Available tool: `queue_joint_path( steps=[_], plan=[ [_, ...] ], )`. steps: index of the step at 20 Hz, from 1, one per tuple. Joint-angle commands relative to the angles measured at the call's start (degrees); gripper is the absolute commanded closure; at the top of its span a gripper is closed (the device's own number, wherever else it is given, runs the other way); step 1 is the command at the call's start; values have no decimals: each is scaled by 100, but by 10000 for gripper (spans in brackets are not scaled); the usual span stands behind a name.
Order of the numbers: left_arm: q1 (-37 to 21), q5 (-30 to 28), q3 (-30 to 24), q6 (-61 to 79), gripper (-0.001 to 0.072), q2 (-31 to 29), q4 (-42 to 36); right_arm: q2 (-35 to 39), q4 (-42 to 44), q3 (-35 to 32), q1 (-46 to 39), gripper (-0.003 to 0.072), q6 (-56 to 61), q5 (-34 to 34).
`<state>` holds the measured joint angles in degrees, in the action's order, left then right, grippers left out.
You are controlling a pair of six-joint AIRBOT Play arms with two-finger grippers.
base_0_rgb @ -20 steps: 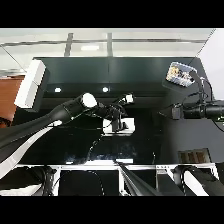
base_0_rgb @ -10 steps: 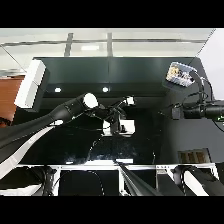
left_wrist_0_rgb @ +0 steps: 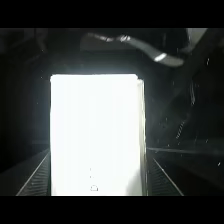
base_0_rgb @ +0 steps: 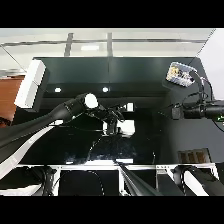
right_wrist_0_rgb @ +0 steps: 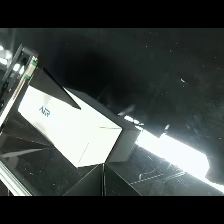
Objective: Fold the box and place the chain.
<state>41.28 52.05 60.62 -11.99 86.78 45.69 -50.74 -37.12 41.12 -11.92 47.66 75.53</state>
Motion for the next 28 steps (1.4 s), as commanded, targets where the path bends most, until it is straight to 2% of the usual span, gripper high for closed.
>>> queue_joint_path(
  steps=[1, 6, 7, 9, 10, 12, 14, 18, 20, 24, 26, 28],
  plan=[
    [85, -201, 4, 116, -5, 9, 304, 4, 0, -2, -2, 673, 7, -17],
    [446, -411, 7, -348, 2, 107, 1244, 4, 0, -2, -2, 673, 9, -35],
    [505, -374, 33, -721, 89, 74, 1556, 4, 0, -2, -2, 673, 9, -35],
    [549, -232, 149, -1943, 362, -142, 2144, 4, 0, -2, -4, 673, 9, -35],
    [529, -188, 175, -2319, 419, -332, 2365, 4, 0, -2, -2, 673, 9, -35],
    [372, -33, 177, -3112, 435, -807, 2898, 4, 0, -2, -2, 673, 9, -35],
    [-50, 535, 157, -4264, 434, -1268, 3397, 4, 0, -2, -2, 673, 9, -35],
    [-1447, 1991, -201, -5906, 434, -1937, 4238, 4, 0, -7, -2, 673, 7, -68],
    [-2411, 2378, -645, -6524, 434, -2302, 4516, 4, 2, -57, -2, 673, 7, -109],
    [-4513, 2568, -1519, -6846, 433, -2859, 4535, 2, 4, -302, -2, 673, 7, -138],
    [-5661, 2691, -1690, -6841, 430, -2927, 4535, 2, 4, -413, -2, 673, 9, -164],
    [-6605, 2566, -1683, -6804, 415, -2927, 4533, 2, 9, -435, -2, 673, 7, -181]
  ],
)
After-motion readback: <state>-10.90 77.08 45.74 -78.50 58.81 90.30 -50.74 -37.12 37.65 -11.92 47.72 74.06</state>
